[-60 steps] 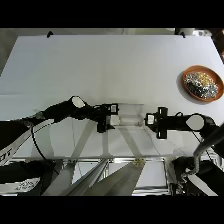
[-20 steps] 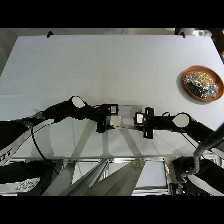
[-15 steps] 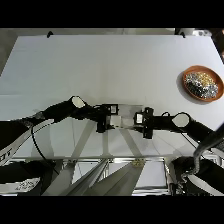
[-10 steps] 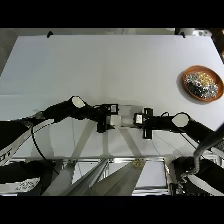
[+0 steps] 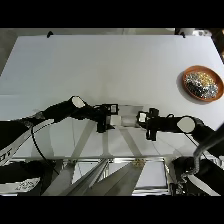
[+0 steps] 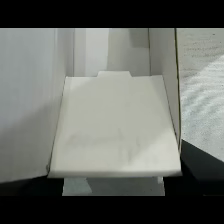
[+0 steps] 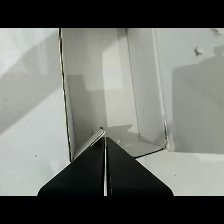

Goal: Fold the box and place the chain.

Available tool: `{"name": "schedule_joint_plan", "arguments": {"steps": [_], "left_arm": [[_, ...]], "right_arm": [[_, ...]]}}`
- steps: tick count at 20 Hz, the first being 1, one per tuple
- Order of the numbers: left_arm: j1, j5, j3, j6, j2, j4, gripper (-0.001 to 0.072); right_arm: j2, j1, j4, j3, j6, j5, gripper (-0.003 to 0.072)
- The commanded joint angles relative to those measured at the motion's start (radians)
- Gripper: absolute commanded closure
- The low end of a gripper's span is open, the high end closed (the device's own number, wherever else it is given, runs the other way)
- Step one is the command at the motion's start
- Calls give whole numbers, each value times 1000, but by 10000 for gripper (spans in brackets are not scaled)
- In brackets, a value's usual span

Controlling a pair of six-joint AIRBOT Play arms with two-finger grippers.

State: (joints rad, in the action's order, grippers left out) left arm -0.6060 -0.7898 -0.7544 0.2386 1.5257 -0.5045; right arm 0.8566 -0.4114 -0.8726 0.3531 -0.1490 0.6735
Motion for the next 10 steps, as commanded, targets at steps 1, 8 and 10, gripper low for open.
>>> {"name": "schedule_joint_plan", "arguments": {"steps": [1,8,10], "left_arm": [[0,0,0,0,0,-1,322],[0,0,0,0,0,-1,322],[0,0,0,1,0,-1,322]], "right_arm": [[-107,0,-33,0,-192,56,672],[-188,190,-182,0,-921,196,672],[-188,288,-246,0,-1027,237,672]]}}
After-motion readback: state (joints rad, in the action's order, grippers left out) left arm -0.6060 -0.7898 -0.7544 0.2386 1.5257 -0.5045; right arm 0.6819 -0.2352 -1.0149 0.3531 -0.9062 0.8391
